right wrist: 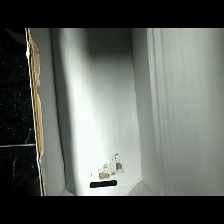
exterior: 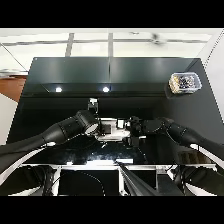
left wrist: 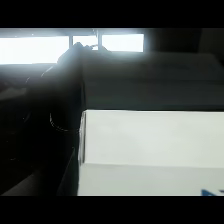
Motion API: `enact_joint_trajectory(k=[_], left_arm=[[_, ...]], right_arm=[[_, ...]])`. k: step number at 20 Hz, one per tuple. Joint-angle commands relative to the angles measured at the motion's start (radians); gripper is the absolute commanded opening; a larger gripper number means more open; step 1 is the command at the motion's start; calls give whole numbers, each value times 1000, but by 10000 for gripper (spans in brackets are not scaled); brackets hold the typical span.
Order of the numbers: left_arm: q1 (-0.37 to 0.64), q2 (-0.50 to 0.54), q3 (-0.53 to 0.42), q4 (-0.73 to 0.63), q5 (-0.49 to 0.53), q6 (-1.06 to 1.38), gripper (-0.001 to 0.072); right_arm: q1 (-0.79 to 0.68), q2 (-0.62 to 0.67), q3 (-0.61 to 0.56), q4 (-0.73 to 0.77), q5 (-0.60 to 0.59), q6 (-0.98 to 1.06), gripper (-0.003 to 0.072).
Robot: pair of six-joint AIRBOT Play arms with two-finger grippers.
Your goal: Fold the box and place the chain.
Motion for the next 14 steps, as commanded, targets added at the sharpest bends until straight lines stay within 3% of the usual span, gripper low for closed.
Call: enact_joint_trajectory(k=[1, 3, 5, 6, 8, 9, 10, 14], left_arm=[[0, -2, 1, 8, 9, 0, 338], [1, -6, 1, 12, 10, 0, 326], [6, -12, 1, 12, 9, 1, 85], [7, -12, 2, 12, 10, 1, 34], [8, -11, 3, 12, 5, 1, 35], [11, -11, 5, 12, -5, 2, 34], [16, -10, 11, 21, -29, 7, 35], [66, 14, 3, 31, -98, 43, 35]], right_arm=[[0, 0, 1, 0, 0, 0, 471], [0, 0, 1, 0, 0, 0, 471], [0, 0, 1, 0, 0, 0, 471], [0, 0, 1, 0, 0, 0, 471], [0, 1, 3, 0, 0, 6, 515], [0, 3, 8, -2, 0, 24, 679], [0, 10, 14, -13, -3, 44, 710], [-1, 86, 38, -220, -74, 125, 709]])
